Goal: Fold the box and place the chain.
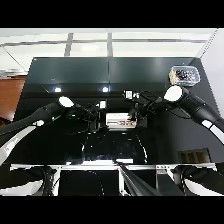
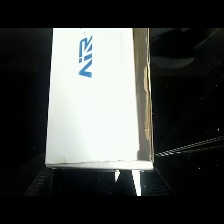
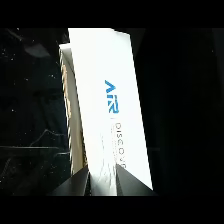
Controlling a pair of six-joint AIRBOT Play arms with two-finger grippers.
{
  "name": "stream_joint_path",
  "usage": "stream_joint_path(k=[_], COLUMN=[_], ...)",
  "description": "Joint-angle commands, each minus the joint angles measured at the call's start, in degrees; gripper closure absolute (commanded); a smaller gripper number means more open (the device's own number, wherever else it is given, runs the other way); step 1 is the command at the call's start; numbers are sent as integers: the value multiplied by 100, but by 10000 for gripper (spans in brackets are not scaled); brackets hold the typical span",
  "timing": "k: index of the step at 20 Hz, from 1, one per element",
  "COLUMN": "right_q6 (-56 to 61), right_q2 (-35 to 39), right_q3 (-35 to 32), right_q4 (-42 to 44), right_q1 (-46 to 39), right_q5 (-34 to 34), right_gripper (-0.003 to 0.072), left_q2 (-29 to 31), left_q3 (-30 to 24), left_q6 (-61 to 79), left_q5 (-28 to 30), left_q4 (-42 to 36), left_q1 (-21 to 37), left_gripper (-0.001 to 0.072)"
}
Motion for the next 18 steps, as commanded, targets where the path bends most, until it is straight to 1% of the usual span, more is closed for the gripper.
stream_joint_path(k=[1,5,6,8,9,10,18], right_q6=[9,9,9,9,11,13,125], right_q2=[0,0,0,0,0,0,0], right_q3=[-2,-4,-4,-4,-4,-4,-85], right_q4=[-11,-144,-208,-236,-256,-247,-249], right_q1=[4,44,63,116,129,129,129], right_q5=[63,133,133,127,107,87,96], right_gripper=[555,552,536,534,519,408,412], left_q2=[-4,-4,-4,-4,-4,-4,-4], left_q3=[2,2,2,2,2,2,2], left_q6=[2,2,2,2,2,2,2], left_q5=[2,2,2,2,2,2,2], left_q4=[0,0,0,0,-2,0,0], left_q1=[-2,-2,-2,-2,-2,-2,-2], left_gripper=[301,301,301,302,301,301,301])
